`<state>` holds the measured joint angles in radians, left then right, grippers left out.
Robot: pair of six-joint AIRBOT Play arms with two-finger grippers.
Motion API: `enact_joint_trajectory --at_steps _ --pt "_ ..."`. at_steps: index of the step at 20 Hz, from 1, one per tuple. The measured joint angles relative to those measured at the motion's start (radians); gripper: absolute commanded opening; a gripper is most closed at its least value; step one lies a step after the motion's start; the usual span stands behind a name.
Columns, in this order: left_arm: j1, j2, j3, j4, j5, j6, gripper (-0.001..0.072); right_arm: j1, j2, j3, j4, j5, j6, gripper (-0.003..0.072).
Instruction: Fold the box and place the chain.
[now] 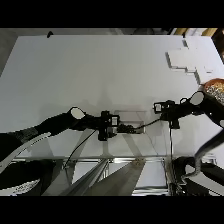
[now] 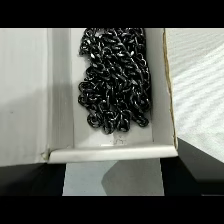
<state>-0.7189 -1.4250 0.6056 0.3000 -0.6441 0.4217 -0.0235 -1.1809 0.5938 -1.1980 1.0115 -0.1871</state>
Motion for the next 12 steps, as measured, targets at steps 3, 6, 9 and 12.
enact_joint_trajectory --at_steps 3,6,9,12 --pt "0.0 0.0 0.0 0.0 0.0 0.0 0.0389 0.0 0.055 -0.001 0.002 0.042 0.02 0.0017" --pt "0.0 0.0 0.0 0.0 0.0 0.0 0.0389 0.0 0.147 -0.002 0.044 0.112 0.052 0.0017" --pt "0.0 0.0 0.0 0.0 0.0 0.0 0.0389 0.0 0.255 -0.002 0.146 0.188 0.069 0.0017" --pt "0.0 0.0 0.0 0.0 0.0 0.0 0.0389 0.005 0.36 -0.002 0.307 0.249 0.079 0.0017"
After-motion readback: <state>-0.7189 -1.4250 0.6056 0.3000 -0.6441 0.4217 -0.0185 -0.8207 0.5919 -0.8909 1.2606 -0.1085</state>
